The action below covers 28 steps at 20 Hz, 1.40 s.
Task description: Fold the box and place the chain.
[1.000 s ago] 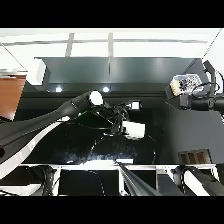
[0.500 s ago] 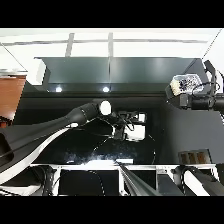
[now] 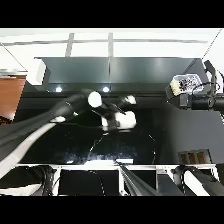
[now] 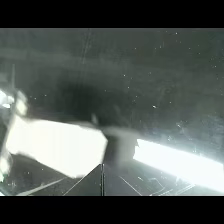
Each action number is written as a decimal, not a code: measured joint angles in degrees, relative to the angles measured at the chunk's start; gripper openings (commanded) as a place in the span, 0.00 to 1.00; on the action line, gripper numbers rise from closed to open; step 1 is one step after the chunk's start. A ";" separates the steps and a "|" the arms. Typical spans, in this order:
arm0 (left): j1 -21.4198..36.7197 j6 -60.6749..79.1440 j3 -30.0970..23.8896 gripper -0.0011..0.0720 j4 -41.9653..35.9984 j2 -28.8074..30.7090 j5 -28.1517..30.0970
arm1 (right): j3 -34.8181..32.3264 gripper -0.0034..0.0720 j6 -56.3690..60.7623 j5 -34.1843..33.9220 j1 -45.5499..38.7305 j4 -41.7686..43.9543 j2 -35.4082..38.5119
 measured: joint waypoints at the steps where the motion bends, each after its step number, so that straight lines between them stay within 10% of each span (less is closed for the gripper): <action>1: 3.48 -3.98 0.00 0.52 3.06 1.42 -1.62 | 0.00 0.07 -0.02 -0.15 0.00 -0.07 0.00; 8: 38.05 -26.10 -0.96 0.52 17.59 6.93 -18.91 | 0.00 0.07 -0.02 -1.70 0.00 -0.44 0.00; 14: 61.09 -29.33 -1.51 0.52 16.90 7.23 -17.11 | 0.00 0.07 -0.02 -2.05 0.00 -0.50 0.00; 23: 65.24 -21.27 -0.52 0.52 12.79 1.84 5.66 | 0.00 0.07 1.40 -2.01 0.00 -0.52 0.00; 24: 64.76 -20.59 -0.22 0.57 12.44 0.74 7.48 | 0.00 0.07 1.49 -2.05 0.00 -0.52 0.00; 26: 63.56 -19.65 0.55 0.99 11.69 -1.27 9.73 | 0.00 0.07 1.53 -2.58 0.00 -0.52 0.00; 28: 62.45 -19.23 1.84 0.99 11.52 -2.67 10.99 | 0.00 0.07 1.73 -2.78 0.00 -0.52 0.00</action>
